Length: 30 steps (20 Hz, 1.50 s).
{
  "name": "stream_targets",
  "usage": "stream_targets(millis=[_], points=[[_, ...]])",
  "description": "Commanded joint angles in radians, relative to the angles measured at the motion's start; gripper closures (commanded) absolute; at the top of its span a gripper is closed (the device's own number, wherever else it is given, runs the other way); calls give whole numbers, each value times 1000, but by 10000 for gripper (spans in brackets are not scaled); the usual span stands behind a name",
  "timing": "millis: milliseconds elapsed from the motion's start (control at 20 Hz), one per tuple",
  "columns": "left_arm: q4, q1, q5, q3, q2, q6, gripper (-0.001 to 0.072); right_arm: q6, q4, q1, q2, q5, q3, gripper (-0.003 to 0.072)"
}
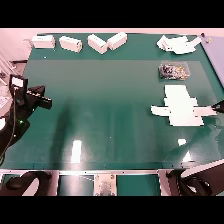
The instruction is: Fold the box and place the chain.
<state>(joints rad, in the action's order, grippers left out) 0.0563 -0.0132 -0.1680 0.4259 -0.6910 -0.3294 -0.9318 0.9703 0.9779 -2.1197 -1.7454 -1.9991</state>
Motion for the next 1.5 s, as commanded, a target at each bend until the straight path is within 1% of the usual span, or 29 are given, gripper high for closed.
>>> stream_targets(millis=[0,100,350,750,900,950,1000,1050,1200,1450], points=[[0,0,0,0,1,0,689,6,0,10,26,42,-13,317],[0,0,0,0,1,0,689,13,0,17,34,63,-19,305],[0,0,0,0,1,0,689,16,2,34,36,106,-28,307],[0,0,0,0,1,0,689,0,0,21,5,100,-23,307],[0,0,0,0,1,0,689,-3,0,16,-24,48,-22,305],[0,0,0,0,1,0,689,-3,0,14,-30,39,-19,251],[0,0,0,0,1,0,689,-9,-1,14,-31,29,-9,115],[0,0,0,0,1,0,689,-9,-3,14,-31,10,3,103],[0,0,0,0,1,0,689,-5,4,14,-31,-26,40,104],[0,0,0,0,1,0,689,28,-1,1,-33,-63,55,116]])
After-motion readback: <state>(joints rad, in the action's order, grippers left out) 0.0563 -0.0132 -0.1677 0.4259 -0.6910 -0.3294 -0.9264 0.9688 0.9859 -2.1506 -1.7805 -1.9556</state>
